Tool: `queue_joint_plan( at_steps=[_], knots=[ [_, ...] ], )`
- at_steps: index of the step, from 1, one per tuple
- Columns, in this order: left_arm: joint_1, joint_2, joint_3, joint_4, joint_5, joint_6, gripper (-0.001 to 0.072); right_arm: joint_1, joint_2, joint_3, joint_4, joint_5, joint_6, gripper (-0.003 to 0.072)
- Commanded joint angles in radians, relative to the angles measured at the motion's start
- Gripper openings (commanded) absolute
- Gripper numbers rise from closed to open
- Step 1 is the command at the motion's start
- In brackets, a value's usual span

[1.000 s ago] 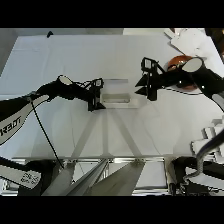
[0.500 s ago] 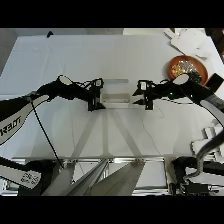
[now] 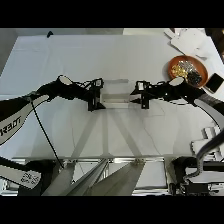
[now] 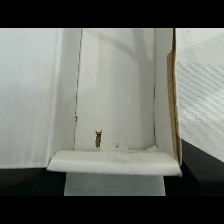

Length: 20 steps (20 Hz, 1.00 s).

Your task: Fold the box and place the chain.

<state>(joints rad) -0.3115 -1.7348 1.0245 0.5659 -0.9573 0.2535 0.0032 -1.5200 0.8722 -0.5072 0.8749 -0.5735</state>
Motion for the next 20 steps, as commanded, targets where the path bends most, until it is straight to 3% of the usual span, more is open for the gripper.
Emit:
queue_joint_plan(
  at_steps=[1, 3, 4, 5, 6, 9, 14, 18, 20],
  knots=[
    [-0.001, 0.0, 0.0, 0.0, 0.0, 0.0, 0.0113, 0.026, -0.016, 0.0, 0.018, -0.001, -0.015, 0.0276],
    [-0.001, 0.0, 0.0, 0.0, 0.0, 0.0, 0.0113, 0.037, -0.023, 0.0, 0.013, 0.0, -0.015, 0.0146],
    [-0.001, 0.0, 0.0, 0.0, 0.0, 0.0, 0.0113, 0.04, -0.023, 0.0, 0.015, -0.002, -0.015, 0.0136],
    [-0.001, 0.0, 0.0, 0.0, 0.0, 0.0, 0.0113, 0.04, -0.023, 0.0, 0.017, -0.001, -0.015, 0.005],
    [-0.001, 0.0, 0.0, 0.0, 0.0, 0.0, 0.0113, 0.04, -0.023, 0.0, 0.016, -0.001, -0.015, 0.0014],
    [-0.001, 0.0, 0.0, 0.0, 0.0, 0.0, 0.0113, 0.04, -0.024, 0.0, 0.02, -0.002, -0.016, 0.0015],
    [-0.001, 0.0, 0.0, 0.0, 0.0, 0.0, 0.0113, 0.04, -0.025, 0.0, 0.097, -0.002, -0.015, 0.0268],
    [-0.001, 0.0, 0.0, 0.0, 0.0, 0.0, 0.0113, 0.04, -0.025, 0.0, 0.122, -0.016, -0.014, 0.035],
    [-0.001, 0.0, 0.0, 0.0, 0.0, 0.0, 0.0113, 0.04, -0.025, 0.0, 0.122, -0.016, -0.014, 0.0312]
  ],
)
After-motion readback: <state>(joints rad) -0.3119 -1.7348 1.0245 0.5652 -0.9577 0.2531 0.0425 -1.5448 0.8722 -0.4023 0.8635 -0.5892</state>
